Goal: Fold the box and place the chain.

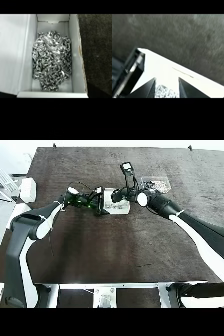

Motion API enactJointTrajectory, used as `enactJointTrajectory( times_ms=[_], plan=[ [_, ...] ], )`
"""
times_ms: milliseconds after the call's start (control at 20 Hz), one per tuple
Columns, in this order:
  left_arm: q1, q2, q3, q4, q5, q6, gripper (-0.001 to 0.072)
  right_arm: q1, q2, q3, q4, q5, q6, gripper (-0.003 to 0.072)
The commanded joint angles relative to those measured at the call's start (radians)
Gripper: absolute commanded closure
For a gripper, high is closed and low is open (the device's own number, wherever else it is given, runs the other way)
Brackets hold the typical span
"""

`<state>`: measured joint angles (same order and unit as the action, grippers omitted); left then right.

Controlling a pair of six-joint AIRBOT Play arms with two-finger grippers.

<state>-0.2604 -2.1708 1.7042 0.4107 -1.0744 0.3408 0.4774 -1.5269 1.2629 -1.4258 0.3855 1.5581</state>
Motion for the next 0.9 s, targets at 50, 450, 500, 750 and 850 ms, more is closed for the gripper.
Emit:
enactJointTrajectory(
  times_ms=[50, 450, 500, 750, 850],
  plan=[
    [-0.001, 0.001, 0.0, 0.0, 0.0, 0.0, 0.0249, -0.025, 0.122, 0.001, -0.035, 0.013, -0.055, 0.0338],
    [-0.001, 0.001, 0.0, 0.0, 0.0, 0.0, 0.0248, -0.243, 0.192, 0.001, 0.108, 0.061, -0.441, 0.0355],
    [-0.001, 0.001, 0.0, 0.0, 0.0, 0.0, 0.0248, -0.276, 0.185, 0.001, 0.222, 0.061, -0.551, 0.0429],
    [-0.001, 0.001, 0.0, 0.0, 0.0, 0.0, 0.0248, -0.428, 0.088, 0.043, 0.769, 0.311, -1.069, 0.0444],
    [-0.001, 0.001, 0.0, 0.0, 0.0, 0.0, 0.0248, -0.463, 0.016, 0.085, 0.887, 0.443, -1.172, 0.0457]
  ],
)
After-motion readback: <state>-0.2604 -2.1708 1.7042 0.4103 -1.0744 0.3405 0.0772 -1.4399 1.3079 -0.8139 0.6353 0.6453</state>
